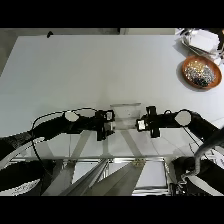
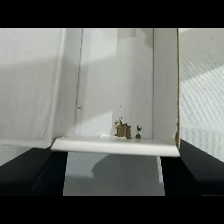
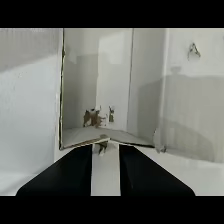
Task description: Fold the box and place the chain.
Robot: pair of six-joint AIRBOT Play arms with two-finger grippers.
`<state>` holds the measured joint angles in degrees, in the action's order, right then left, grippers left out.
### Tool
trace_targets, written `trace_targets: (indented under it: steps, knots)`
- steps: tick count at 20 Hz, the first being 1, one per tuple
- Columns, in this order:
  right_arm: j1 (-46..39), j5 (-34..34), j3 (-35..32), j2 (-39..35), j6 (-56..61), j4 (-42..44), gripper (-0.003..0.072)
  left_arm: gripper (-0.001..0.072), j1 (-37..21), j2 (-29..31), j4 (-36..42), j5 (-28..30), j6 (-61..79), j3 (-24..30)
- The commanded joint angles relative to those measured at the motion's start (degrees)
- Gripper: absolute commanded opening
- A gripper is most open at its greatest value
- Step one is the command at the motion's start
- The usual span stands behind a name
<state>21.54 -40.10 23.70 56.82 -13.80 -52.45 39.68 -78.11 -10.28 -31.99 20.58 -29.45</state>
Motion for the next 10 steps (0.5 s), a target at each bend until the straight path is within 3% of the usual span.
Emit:
trace_targets:
  steps: [1,10]
  knots:
    - [1.92,1.66,-0.04,0.46,-0.24,1.64,0.0152,0.0252,0.04,-0.02,0.0,0.04,0.0,0.02]
    - [2.08,2.23,-0.04,0.48,-0.28,4.5,0.0161,0.0252,0.04,-0.02,0.0,0.04,0.0,0.02]
